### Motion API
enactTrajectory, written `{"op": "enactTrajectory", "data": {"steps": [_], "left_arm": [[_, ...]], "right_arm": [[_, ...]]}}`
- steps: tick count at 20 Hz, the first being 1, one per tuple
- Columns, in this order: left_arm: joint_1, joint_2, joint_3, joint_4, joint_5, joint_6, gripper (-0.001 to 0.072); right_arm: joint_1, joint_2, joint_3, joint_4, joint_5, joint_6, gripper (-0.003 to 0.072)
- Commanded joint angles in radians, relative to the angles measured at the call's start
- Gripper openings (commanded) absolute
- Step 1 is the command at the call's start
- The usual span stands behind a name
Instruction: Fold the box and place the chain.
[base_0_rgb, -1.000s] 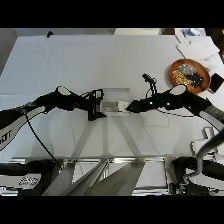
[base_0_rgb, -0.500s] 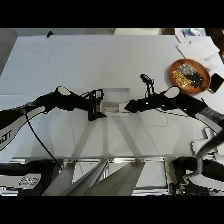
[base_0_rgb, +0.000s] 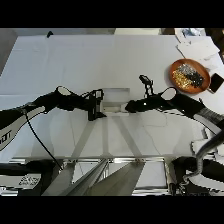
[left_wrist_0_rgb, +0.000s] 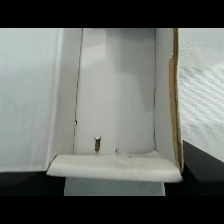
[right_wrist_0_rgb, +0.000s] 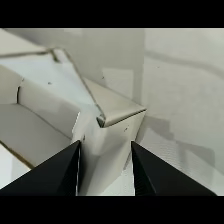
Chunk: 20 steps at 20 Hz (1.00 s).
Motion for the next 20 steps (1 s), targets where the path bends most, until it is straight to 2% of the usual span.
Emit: {"op": "enactTrajectory", "data": {"steps": [1,5,11,14,20], "left_arm": [[0.000,0.000,0.000,0.000,0.000,0.001,0.0255],[0.000,0.000,0.000,0.000,0.000,0.001,0.0255],[0.000,0.000,0.000,0.000,0.000,0.001,0.0255],[0.000,0.000,0.000,0.000,0.000,0.001,0.0255],[0.000,0.000,0.000,0.000,0.000,0.000,0.0255]], "right_arm": [[0.043,0.001,0.037,-0.153,-0.042,0.153,0.0327],[0.137,0.000,0.122,-0.513,-0.006,0.510,0.0327],[0.285,-0.011,0.191,-0.850,0.089,0.831,0.0326],[0.343,-0.036,0.219,-0.938,0.161,0.955,0.0326],[0.385,-0.104,0.303,-0.943,0.199,1.122,0.0321]]}}
